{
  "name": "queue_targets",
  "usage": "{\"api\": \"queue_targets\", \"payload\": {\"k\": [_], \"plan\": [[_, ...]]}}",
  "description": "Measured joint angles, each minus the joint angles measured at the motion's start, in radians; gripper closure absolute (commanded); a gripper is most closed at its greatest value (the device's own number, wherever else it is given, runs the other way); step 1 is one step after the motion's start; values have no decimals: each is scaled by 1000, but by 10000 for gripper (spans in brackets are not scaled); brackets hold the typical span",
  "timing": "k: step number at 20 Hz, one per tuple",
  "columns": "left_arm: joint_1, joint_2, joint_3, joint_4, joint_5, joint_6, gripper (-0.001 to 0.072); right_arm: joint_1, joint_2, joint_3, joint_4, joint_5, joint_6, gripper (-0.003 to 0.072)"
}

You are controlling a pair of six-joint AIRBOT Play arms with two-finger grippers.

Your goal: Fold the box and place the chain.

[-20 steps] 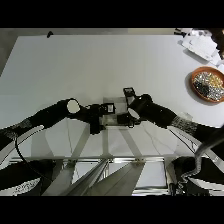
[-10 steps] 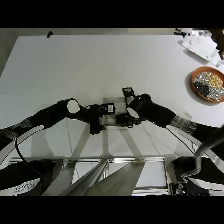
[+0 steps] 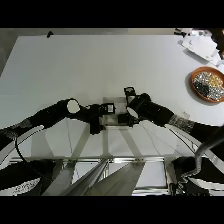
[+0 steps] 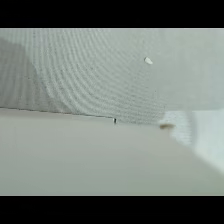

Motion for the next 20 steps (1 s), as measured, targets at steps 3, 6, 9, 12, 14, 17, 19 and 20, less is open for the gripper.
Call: {"api": "queue_targets", "payload": {"k": [3, 6, 9, 12, 14, 17, 19, 20], "plan": [[0, 0, 0, 0, 0, -1, 298, 0, -4, 0, -18, 7, -16, 380], [0, 0, 0, 0, 0, 0, 298, 1, -5, 0, -10, -3, -11, 676], [0, 0, 0, 0, 0, 0, 298, 1, -5, 0, -6, -7, -9, 676], [0, 0, 0, 0, 0, 2, 298, 4, -5, 0, -15, -8, -36, 458], [0, 0, 0, 0, 0, 2, 298, 4, -4, 0, -27, 13, -46, 321], [0, 0, 0, 0, 0, 2, 298, 4, 16, -3, -26, -3, -79, 321], [0, 0, 0, 3, 1, 6, 298, 6, 56, -1, -28, -25, -98, 321], [0, 0, 0, 2, 0, 5, 298, 5, 76, -1, -53, -18, -103, 321]]}}
